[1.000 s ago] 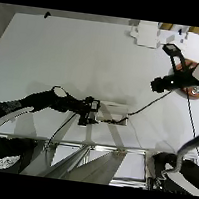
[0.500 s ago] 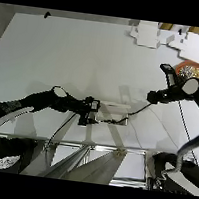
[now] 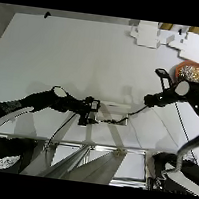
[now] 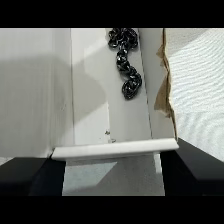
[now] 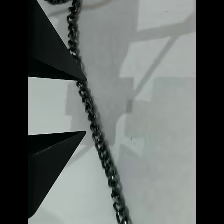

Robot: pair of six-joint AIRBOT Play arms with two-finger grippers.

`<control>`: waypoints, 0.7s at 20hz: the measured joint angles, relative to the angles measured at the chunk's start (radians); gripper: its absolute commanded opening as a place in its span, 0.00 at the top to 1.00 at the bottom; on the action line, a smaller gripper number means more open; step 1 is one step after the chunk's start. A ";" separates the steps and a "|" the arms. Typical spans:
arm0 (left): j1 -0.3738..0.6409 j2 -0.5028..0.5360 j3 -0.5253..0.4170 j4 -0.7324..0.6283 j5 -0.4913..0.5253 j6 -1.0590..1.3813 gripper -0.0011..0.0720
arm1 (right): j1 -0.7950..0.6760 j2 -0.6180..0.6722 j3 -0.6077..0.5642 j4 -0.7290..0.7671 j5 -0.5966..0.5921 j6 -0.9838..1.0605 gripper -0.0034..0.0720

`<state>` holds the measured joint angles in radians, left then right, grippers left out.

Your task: Fold the box and place the chain.

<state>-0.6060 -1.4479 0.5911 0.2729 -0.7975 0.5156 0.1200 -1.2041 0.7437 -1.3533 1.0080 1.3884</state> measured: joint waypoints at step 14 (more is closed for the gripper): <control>0.000 0.000 0.000 0.000 0.000 0.000 0.70 | 0.041 -0.074 0.000 -0.055 0.015 0.074 0.71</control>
<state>-0.6060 -1.4479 0.5911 0.2733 -0.7975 0.5152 0.1608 -1.2778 0.7433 -1.4086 1.0233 1.4620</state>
